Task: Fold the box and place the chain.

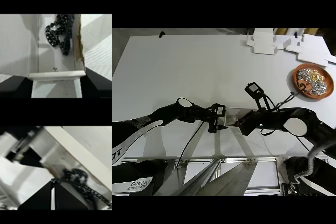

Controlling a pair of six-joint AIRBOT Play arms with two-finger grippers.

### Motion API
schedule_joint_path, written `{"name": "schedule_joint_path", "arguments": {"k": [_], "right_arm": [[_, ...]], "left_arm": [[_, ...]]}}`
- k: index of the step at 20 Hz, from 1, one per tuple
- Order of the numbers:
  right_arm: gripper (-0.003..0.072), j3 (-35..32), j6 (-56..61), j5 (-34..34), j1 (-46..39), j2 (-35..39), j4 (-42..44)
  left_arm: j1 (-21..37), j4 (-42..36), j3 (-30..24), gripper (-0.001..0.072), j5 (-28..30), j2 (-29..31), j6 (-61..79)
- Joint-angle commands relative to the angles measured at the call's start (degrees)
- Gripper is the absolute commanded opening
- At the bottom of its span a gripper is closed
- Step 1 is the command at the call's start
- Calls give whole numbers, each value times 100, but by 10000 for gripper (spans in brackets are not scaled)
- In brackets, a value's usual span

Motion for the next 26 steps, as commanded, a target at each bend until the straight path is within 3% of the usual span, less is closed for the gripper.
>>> {"name": "schedule_joint_path", "arguments": {"k": [1,2,3,6,12,16,26], "right_arm": [[148,4,280,101,4,-382,-468],[223,7,278,111,2,-369,-466],[246,9,243,138,2,-341,-468],[245,11,236,282,-149,24,-470],[241,11,212,1108,-1403,997,-1241],[241,4,164,1080,-1954,859,-1528],[241,-61,-278,994,-1991,459,-1491]], "left_arm": [[-2,0,-2,490,2,0,2],[-2,0,-2,490,0,0,0],[-2,0,-2,490,2,0,2],[-2,2,-2,490,0,0,0],[-2,0,-2,490,0,0,0],[-2,0,-2,490,0,0,0],[-2,0,-2,490,2,0,0]]}}
